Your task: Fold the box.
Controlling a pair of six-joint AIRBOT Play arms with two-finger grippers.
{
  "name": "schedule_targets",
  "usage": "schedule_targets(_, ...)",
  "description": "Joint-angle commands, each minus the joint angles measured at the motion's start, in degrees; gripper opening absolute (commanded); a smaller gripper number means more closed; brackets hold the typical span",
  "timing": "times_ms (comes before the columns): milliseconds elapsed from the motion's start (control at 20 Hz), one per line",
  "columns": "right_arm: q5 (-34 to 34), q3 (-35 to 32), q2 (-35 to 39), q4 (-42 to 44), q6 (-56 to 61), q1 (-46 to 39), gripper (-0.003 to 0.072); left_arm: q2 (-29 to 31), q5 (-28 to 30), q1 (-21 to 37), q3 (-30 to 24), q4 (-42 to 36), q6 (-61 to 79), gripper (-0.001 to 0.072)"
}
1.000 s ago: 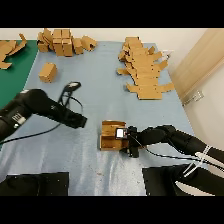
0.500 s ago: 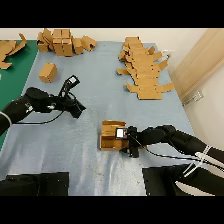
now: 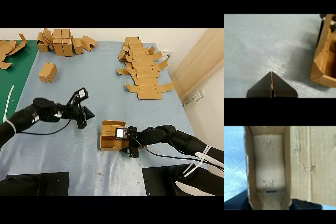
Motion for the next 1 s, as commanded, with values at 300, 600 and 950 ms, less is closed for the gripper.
schedule_targets(300, -0.02, -0.02, 0.02, -0.02, 0.00, -0.04, 0.0515, 15.10, 5.18, -12.11, -16.44, 11.17, -3.15, 0.0014)
schedule_targets(600, -0.02, -0.02, 0.02, -0.02, 0.00, -0.04, 0.0515, 14.86, 4.44, -14.58, -16.39, 12.57, -4.20, 0.0701)
schedule_targets(950, -0.02, -0.02, 0.02, -0.02, 0.00, -0.04, 0.0515, 10.49, 9.14, -18.01, -16.24, 3.98, -4.15, 0.0702)
